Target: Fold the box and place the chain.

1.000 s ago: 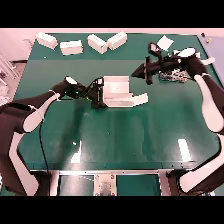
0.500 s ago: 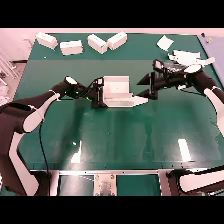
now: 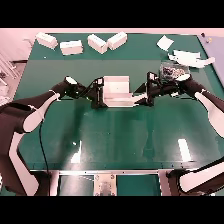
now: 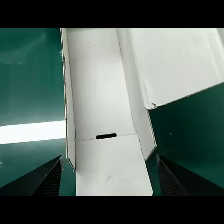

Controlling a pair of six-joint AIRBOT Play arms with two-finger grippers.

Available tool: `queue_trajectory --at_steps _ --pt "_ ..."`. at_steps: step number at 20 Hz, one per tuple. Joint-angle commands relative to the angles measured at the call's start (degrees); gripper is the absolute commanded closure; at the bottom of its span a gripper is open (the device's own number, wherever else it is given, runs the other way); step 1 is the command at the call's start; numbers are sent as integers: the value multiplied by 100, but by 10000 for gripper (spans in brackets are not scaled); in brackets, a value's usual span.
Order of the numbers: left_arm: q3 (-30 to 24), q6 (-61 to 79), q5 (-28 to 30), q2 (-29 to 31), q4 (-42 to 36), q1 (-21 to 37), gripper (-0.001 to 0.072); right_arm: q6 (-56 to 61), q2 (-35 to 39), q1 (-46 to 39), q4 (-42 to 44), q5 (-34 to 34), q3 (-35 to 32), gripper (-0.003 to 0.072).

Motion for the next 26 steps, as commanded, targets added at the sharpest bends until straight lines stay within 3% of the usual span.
queue_trajectory --at_steps 1,9,19,23,24,26 --pt "-2 2 2 2 0 4 241 -149 -103 70 4 -28 -2 19" --pt "-2 0 0 2 0 4 241 -219 -107 240 4 -730 -2 19" --pt "-2 -4 0 4 0 4 241 -343 -101 251 -20 -487 9 106" --pt "-2 -15 0 2 0 4 241 -315 -96 44 -24 -442 66 106" --pt "-2 -13 0 2 0 4 241 -317 -96 -24 116 -295 109 126" --pt "-2 -15 2 2 0 4 241 -319 -96 -136 444 214 225 238"
